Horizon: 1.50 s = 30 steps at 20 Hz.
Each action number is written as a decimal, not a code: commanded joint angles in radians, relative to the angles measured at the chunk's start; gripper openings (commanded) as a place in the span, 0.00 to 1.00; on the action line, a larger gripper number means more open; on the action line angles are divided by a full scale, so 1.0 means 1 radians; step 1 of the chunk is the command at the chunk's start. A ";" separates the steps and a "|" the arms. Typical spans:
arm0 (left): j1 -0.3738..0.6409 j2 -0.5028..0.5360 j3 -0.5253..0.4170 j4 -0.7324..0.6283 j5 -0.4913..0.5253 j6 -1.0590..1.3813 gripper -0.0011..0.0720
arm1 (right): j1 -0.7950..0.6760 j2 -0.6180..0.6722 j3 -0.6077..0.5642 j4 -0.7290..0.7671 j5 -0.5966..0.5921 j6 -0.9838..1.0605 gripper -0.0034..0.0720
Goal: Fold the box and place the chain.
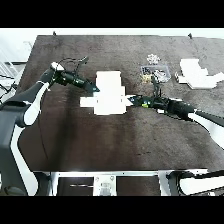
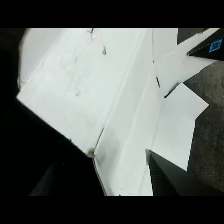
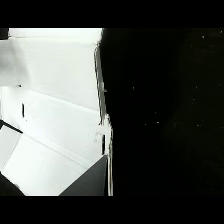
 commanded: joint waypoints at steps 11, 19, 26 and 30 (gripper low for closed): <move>-0.021 -0.029 0.026 -0.008 0.030 0.029 0.77 | 0.008 -0.001 -0.001 -0.004 0.001 -0.005 0.05; -0.004 -0.029 0.030 -0.003 0.022 0.045 0.53 | 0.008 -0.001 -0.001 -0.004 0.000 -0.012 0.05; -0.004 -0.046 0.030 -0.061 -0.045 0.129 0.20 | 0.008 -0.001 -0.001 -0.003 0.001 -0.011 0.06; -0.009 -0.066 0.030 -0.119 -0.068 0.178 0.04 | 0.009 -0.001 -0.001 -0.001 0.005 -0.011 0.06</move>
